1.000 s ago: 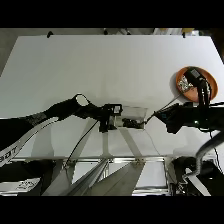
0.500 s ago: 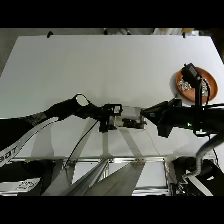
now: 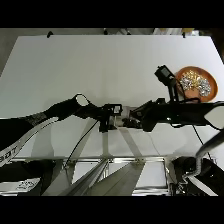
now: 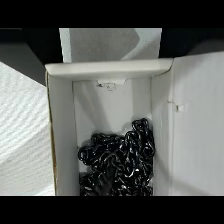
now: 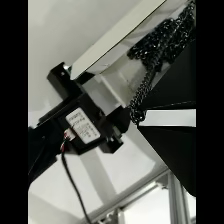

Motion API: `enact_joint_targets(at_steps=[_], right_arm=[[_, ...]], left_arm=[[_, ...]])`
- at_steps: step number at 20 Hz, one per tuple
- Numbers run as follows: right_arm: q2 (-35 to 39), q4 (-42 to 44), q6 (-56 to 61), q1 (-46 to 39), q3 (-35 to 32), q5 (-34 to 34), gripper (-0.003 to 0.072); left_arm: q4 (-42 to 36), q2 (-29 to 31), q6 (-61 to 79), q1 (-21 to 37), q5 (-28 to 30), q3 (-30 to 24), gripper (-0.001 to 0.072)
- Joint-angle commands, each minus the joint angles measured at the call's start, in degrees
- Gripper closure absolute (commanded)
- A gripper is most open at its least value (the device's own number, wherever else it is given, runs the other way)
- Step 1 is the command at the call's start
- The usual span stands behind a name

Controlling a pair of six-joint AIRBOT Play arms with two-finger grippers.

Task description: Fold the box and place the chain.

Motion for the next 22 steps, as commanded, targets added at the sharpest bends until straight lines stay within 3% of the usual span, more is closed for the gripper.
enact_joint_targets(at_steps=[1,5,8,12,17,19,22], right_arm=[[-5.81,-2.43,-0.13,0.61,0.00,-0.20,0.0671],[-10.21,-2.69,-0.17,0.61,0.00,-0.15,0.0641],[-10.80,-2.78,-0.17,0.59,0.15,-0.33,0.0383],[-9.31,-4.68,0.33,-3.26,7.21,2.80,0.0397],[-9.46,-18.82,6.99,-16.11,10.91,3.26,0.0670],[-11.23,-26.03,10.27,-20.59,10.82,4.20,0.0672],[-16.22,-28.79,11.04,-26.56,10.80,6.03,0.0672]], left_arm=[[0.00,0.00,0.02,0.00,0.02,0.00,0.0454],[0.00,0.00,0.02,0.00,0.02,0.00,0.0454],[0.00,0.00,0.02,0.00,0.02,0.00,0.0454],[0.00,0.00,0.02,0.00,0.02,0.00,0.0454],[0.00,0.00,0.02,0.00,0.02,0.00,0.0454],[0.00,0.00,0.02,0.00,0.00,-0.02,0.0454],[0.00,0.00,0.02,0.00,0.02,-0.02,0.0454]])
